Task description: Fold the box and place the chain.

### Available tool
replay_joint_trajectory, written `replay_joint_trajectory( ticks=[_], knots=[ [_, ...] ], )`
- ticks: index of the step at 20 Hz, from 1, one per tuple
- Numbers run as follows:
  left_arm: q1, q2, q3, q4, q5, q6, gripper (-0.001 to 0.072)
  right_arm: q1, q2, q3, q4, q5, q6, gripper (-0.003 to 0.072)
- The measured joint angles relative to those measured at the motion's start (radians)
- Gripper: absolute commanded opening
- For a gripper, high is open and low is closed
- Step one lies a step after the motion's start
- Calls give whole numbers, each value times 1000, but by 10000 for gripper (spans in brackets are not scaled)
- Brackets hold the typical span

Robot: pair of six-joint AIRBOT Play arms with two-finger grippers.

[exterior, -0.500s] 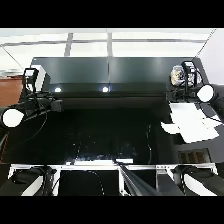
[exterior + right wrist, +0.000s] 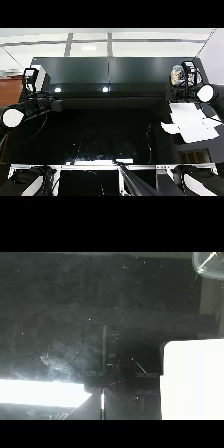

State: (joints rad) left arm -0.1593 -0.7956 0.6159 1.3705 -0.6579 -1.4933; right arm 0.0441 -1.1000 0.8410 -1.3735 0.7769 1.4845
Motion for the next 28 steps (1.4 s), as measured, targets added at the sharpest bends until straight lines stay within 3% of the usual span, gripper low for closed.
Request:
replay_joint_trajectory(
  ticks=[4,8,9,10,11,16,20,21,22,23,28],
  knots=[
    [0,0,0,0,0,0,20,0,0,0,8,-45,0,14],
    [0,0,0,0,0,0,20,0,0,0,112,-130,0,16],
    [0,0,0,0,0,0,20,0,0,0,130,-156,0,115],
    [0,0,0,0,0,0,20,-2,0,0,138,-180,0,508],
    [0,0,0,0,0,0,20,-5,0,0,138,-201,0,714],
    [0,0,0,0,22,0,20,-84,-10,7,-14,-241,40,714],
    [-1,0,0,0,62,0,31,-357,-77,82,-196,-174,152,713],
    [-1,-1,0,0,69,0,168,-451,-107,114,-206,-138,166,713],
    [-1,-4,0,1,70,0,504,-539,-136,149,-203,-102,168,713],
    [-1,-6,0,0,71,0,707,-623,-170,186,-179,-64,149,713],
    [-1,-44,0,0,74,-3,709,-922,-400,437,48,251,-111,713]
  ],
)
